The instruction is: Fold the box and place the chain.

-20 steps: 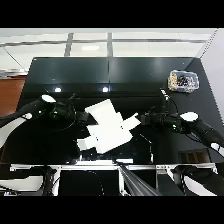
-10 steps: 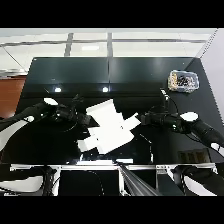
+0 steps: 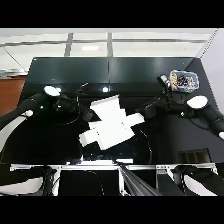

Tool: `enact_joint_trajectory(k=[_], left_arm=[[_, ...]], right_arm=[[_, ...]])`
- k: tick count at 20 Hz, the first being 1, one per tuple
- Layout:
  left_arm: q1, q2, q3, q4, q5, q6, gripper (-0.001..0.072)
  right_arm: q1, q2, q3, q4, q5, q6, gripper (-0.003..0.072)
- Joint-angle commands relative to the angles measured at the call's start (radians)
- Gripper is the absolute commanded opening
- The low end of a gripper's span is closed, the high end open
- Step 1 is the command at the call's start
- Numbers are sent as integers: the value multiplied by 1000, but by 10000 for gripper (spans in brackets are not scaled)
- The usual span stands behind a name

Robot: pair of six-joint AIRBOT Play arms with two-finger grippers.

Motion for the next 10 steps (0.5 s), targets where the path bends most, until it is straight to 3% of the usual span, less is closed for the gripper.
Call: enact_joint_trajectory(k=[1, 3, 5, 10], left_arm=[[-123, 104, -28, 27, 271, 207, 28], [-193, 99, -47, 37, 432, 425, 30], [-224, 77, -46, 47, 491, 559, 30], [-222, -23, -6, 56, 451, 601, 29]], right_arm=[[-33, 1, 150, -340, 121, 1, 683], [-35, 1, 171, -343, 105, 1, 683], [-27, -1, 167, -312, 126, -6, 683], [43, -2, 59, -330, 270, -200, 683]])
